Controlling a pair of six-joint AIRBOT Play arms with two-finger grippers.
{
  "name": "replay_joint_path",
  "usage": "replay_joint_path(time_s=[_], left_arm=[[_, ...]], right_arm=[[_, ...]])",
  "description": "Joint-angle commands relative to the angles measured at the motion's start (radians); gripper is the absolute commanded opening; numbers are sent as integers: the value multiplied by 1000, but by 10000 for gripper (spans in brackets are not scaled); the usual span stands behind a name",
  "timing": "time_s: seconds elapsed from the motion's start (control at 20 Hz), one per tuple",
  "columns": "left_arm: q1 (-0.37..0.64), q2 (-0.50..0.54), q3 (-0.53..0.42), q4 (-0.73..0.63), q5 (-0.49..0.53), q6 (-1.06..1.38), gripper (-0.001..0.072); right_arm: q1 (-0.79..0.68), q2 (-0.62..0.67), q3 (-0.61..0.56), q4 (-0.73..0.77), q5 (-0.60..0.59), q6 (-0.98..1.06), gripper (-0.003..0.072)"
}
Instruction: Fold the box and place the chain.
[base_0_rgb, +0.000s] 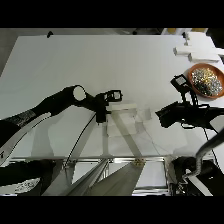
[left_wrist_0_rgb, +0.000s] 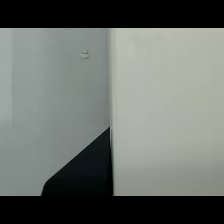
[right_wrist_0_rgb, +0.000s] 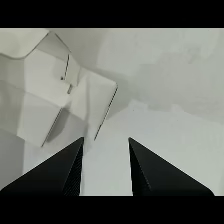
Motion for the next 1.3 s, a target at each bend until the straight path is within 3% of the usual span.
replay_joint_path(time_s=[0.0,1.25], left_arm=[[-9,0,1,-13,-29,82,6],[-9,-29,1,-7,-16,82,9]], right_arm=[[1,0,1,0,1,0,313],[1,0,1,1,25,0,313]])
